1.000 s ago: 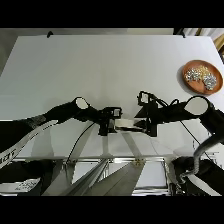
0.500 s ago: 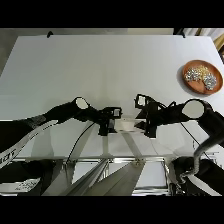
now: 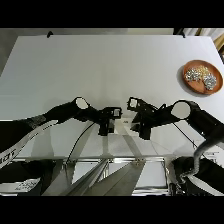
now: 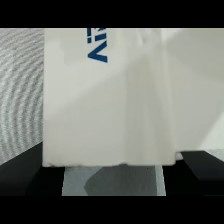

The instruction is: Fold the box and place the chain.

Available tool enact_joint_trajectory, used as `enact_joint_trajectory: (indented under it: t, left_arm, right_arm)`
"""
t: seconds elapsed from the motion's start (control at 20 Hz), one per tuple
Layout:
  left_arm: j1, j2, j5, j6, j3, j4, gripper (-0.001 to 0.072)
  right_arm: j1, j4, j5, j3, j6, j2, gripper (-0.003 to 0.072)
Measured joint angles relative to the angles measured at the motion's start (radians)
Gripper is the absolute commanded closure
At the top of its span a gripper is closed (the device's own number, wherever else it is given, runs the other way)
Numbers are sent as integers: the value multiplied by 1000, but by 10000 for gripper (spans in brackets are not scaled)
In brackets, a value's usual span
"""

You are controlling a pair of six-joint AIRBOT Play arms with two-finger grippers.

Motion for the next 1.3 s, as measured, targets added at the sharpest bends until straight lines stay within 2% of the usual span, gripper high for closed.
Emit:
enact_joint_trajectory:
  t: [0.5,0.7,0.75,1.3]
  left_arm:
    - [0,0,0,-1,0,0,313]
    - [0,0,0,-2,0,-1,313]
    - [0,0,0,-3,0,-2,313]
    - [0,0,2,-2,0,-1,313]
  right_arm:
    - [5,-61,-29,0,40,23,409]
    - [5,-72,-45,0,47,29,435]
    - [5,-75,-50,0,48,30,461]
    - [5,-79,-106,1,58,40,462]
